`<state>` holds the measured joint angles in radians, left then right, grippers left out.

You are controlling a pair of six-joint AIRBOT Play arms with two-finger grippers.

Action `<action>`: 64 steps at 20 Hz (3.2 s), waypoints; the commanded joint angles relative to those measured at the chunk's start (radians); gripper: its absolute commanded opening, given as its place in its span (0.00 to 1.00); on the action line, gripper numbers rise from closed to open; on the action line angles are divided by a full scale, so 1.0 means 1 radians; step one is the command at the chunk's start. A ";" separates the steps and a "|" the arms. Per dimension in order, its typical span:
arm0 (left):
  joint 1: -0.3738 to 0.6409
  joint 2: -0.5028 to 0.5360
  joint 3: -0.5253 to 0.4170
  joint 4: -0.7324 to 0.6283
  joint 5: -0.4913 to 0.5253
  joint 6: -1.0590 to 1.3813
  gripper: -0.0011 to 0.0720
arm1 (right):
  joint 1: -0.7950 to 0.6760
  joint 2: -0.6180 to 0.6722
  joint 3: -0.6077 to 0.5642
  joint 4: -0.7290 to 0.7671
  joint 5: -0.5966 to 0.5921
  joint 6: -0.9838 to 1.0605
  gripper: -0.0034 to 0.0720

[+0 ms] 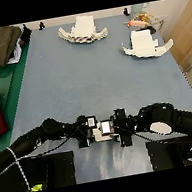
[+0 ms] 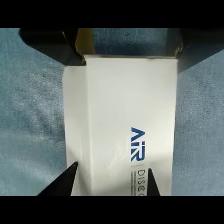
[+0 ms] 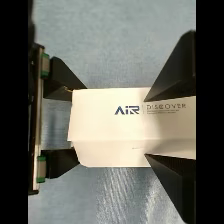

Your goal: Fold the box.

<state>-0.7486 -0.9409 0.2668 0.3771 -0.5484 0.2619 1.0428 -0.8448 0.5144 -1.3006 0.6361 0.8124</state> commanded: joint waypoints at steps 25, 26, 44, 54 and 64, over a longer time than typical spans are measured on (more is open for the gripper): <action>0.000 -0.001 0.000 0.001 -0.002 0.001 0.71 | -0.002 0.034 0.006 -0.125 -0.107 -0.023 0.64; 0.000 0.000 0.000 0.001 -0.001 0.001 0.71 | -0.001 0.024 0.006 -0.125 -0.113 -0.023 0.61; 0.000 -0.001 0.000 0.001 -0.001 0.001 0.71 | 0.000 0.005 0.023 0.064 -0.060 -0.028 0.57; 0.000 -0.001 0.000 0.001 -0.001 0.001 0.71 | -0.001 0.004 0.027 0.044 -0.061 -0.027 0.73; 0.000 -0.001 0.000 0.001 -0.001 0.001 0.71 | -0.008 0.005 0.048 -0.039 -0.084 -0.017 0.55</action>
<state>-0.7483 -0.9413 0.2668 0.3775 -0.5457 0.2607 1.0351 -0.8398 0.5491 -1.3220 0.5606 0.7933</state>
